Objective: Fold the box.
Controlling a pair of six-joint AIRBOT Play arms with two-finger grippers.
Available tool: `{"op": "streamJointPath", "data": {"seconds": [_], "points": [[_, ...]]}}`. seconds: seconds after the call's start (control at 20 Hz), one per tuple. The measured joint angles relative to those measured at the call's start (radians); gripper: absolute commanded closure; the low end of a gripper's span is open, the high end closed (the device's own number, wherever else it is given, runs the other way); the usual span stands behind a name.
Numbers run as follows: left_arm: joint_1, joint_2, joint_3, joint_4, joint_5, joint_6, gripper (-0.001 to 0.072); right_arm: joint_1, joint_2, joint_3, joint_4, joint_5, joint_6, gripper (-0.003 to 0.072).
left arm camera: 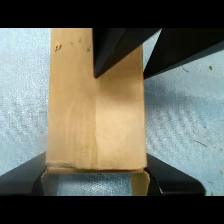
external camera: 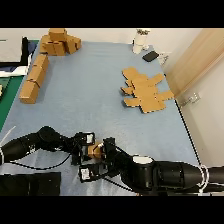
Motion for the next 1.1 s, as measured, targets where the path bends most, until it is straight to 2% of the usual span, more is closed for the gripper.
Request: {"op": "streamJointPath", "data": {"seconds": [0.6, 0.65, 0.8, 0.9, 1.1], "points": [[0.0, 0.0, 0.0, 0.001, -0.004, 0.002, 0.0178, 0.002, 0.046, 0.0, -0.028, -0.005, 0.039, 0.0396], [0.0, 0.0, 0.0, 0.001, -0.004, 0.002, 0.0177, 0.002, 0.048, 0.0, -0.029, -0.005, 0.039, 0.0421], [0.0, 0.0, 0.0, 0.0, -0.003, 0.002, 0.0177, 0.002, 0.052, 0.001, -0.036, -0.005, 0.039, 0.0427], [0.0, 0.0, 0.0, 0.0, -0.003, 0.002, 0.0178, 0.002, 0.053, 0.001, -0.04, -0.005, 0.039, 0.0527], [0.0, 0.0, 0.0, 0.0, -0.003, 0.002, 0.0177, 0.002, 0.053, 0.002, -0.043, -0.004, 0.039, 0.0528]]}}
